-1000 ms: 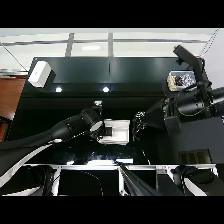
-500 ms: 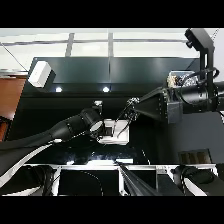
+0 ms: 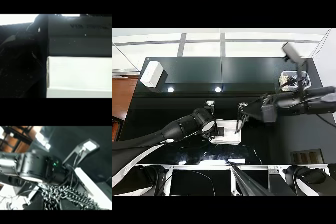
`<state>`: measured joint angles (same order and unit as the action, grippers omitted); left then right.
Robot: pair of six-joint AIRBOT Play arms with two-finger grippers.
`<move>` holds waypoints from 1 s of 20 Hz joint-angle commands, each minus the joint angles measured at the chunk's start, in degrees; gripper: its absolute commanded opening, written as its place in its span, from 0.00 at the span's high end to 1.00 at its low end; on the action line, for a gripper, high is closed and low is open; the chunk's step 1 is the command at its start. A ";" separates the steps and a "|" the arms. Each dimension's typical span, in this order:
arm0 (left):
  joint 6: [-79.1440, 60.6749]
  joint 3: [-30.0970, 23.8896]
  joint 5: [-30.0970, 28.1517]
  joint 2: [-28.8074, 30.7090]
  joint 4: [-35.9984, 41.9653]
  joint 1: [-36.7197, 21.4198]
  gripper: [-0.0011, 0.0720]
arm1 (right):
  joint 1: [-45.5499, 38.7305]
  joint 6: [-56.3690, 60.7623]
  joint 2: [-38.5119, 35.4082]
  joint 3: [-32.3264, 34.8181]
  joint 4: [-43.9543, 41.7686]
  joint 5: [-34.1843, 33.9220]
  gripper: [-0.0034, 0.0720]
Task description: Fold the box and place the chain.
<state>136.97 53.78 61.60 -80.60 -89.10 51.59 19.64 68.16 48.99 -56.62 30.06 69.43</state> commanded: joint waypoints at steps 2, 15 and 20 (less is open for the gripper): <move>0.02 -0.02 0.00 -0.02 0.00 -0.02 0.95 | 6.32 -0.02 1.97 2.12 1.55 -5.49 0.94; 0.02 -0.02 0.15 -0.02 0.00 -0.02 0.95 | 13.92 5.97 8.26 10.69 10.43 -13.53 0.93; 0.02 -0.02 0.20 -0.02 0.00 -0.02 0.95 | 13.92 6.12 9.35 10.69 12.48 -13.11 0.46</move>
